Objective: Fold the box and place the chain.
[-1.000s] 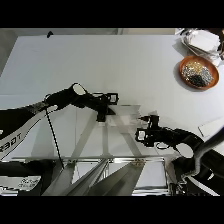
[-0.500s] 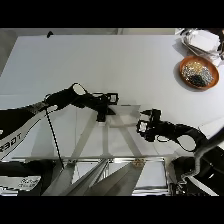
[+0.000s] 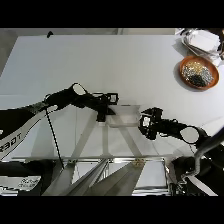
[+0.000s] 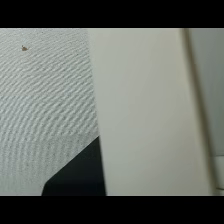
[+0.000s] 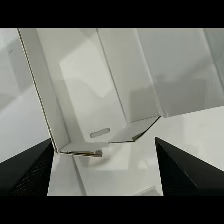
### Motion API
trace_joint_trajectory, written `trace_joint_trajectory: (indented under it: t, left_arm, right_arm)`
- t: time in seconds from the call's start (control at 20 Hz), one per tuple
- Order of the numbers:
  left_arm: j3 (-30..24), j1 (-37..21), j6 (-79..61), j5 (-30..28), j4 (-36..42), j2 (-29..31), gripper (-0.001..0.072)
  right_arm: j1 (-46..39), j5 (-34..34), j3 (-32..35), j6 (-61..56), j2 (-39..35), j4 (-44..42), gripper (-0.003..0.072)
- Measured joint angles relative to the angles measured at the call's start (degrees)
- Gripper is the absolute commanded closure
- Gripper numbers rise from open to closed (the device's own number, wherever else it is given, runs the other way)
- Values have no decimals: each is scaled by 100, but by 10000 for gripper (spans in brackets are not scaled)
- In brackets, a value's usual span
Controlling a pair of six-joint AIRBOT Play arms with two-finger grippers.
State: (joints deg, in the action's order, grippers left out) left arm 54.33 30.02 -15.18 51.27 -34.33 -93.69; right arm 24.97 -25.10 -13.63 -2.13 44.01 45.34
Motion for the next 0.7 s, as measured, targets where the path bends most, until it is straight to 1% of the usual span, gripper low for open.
trace_joint_trajectory:
  t: [0.15, 0.3, 0.7]
  left_arm:
    - [0, 0, 0, 0, 0, 0, 699]
    - [0, 0, 2, 0, 0, 0, 699]
    - [0, 0, 4, 0, 2, 0, 699]
  right_arm:
    - [-168, -61, -2, 638, 160, -573, -3]
    - [-334, -173, -55, 1126, 352, -966, -10]
    - [-800, -879, -531, 1825, 1003, -1370, -12]
